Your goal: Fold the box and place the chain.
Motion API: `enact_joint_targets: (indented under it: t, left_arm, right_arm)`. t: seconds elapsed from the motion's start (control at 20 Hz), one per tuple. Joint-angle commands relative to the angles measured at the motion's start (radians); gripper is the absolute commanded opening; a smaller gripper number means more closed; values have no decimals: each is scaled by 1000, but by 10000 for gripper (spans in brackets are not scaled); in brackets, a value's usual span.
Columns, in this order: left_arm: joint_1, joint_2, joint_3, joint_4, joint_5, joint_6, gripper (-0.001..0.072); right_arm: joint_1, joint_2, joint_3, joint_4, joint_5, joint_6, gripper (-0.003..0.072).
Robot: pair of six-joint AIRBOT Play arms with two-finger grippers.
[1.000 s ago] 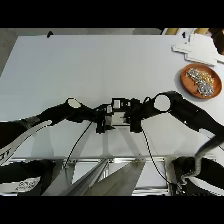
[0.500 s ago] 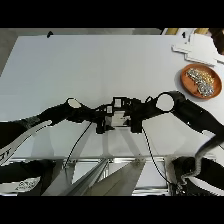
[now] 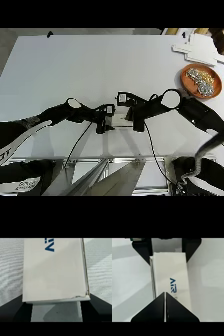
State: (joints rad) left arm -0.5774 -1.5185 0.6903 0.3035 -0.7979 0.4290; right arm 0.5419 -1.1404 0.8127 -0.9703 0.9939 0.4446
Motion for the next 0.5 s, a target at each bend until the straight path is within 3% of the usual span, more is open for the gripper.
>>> enact_joint_targets:
  t: [0.0,0.45]
  left_arm:
    - [0,0,1,0,1,0,151]
    - [0,0,1,0,1,0,151]
  right_arm:
    - [-7,-30,-5,21,24,2,18]
    - [-7,-56,-60,46,29,-10,18]
